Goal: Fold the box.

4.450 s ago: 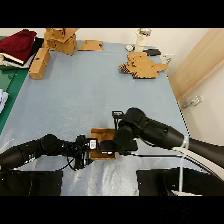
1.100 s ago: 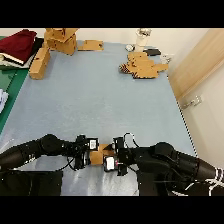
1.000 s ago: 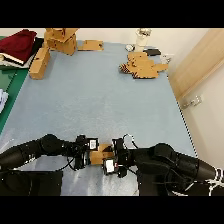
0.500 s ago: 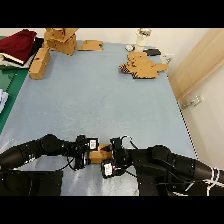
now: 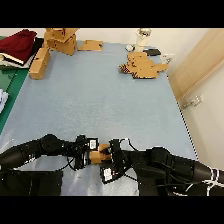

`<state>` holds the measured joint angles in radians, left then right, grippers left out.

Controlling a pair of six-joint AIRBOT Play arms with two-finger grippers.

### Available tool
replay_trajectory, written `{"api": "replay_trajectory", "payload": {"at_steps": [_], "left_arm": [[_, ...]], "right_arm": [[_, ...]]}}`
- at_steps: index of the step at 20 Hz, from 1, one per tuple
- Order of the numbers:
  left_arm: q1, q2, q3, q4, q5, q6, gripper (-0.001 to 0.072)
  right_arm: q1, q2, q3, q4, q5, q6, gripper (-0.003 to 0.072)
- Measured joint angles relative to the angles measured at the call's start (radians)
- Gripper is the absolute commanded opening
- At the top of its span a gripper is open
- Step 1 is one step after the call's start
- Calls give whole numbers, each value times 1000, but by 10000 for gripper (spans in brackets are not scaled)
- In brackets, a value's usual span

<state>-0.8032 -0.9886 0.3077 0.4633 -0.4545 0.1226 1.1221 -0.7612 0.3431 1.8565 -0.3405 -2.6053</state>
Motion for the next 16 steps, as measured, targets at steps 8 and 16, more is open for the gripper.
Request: {"api": "replay_trajectory", "payload": {"at_steps": [8, 16], "left_arm": [[0, 0, 0, 0, 0, -1, 600], [0, 0, 0, 0, 0, 0, 600]], "right_arm": [[5, 1, 0, -148, 0, 111, 290], [35, 18, 0, -175, 5, 128, 288]]}}
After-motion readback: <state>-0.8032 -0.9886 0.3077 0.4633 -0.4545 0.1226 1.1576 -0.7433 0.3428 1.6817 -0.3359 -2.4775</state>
